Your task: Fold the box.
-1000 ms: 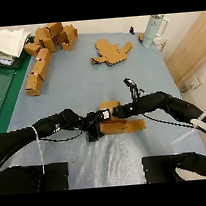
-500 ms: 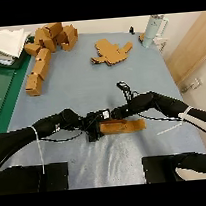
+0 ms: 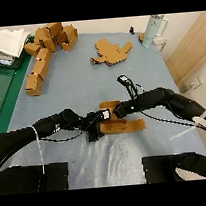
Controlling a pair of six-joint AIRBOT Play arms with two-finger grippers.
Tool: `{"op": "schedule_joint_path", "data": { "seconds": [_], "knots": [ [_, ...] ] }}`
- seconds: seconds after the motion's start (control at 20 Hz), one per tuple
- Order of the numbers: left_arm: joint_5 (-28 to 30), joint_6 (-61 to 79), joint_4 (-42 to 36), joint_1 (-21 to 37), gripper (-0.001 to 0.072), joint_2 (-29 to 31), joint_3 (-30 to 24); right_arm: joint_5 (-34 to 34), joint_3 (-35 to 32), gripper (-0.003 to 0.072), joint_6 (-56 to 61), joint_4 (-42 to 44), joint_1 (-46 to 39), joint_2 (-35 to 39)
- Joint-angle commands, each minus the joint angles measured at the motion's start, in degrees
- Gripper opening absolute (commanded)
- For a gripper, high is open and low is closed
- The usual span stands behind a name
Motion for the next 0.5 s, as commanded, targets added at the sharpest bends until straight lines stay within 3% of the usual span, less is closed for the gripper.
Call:
{"op": "schedule_joint_path", "data": {
  "seconds": [0.0,0.1,0.25,0.3,0.4,0.45],
  "knots": [
    [0.00,0.02,0.00,0.00,0.0535,-0.02,0.07,-9.40,-0.31,0.0000,5.07,-12.87,-0.02,9.33],
    [0.00,0.02,0.00,0.00,0.0535,-0.02,0.07,-14.03,-2.71,0.0000,3.34,-15.98,-0.02,16.00],
    [0.00,0.02,0.00,0.00,0.0535,-0.02,0.07,-18.16,-8.90,0.0001,-5.11,-13.70,0.04,25.22],
    [0.00,0.00,0.00,0.00,0.0534,-0.02,0.07,-18.82,-11.04,0.0052,-7.63,-14.25,0.04,26.95],
    [0.00,0.00,0.00,0.00,0.0535,-0.02,0.07,-16.96,-15.47,0.0534,-12.61,-16.65,0.04,28.06],
    [0.00,0.02,0.00,0.00,0.0535,-0.02,0.07,-14.60,-17.53,0.0587,-15.89,-18.45,0.04,27.58]
  ]
}}
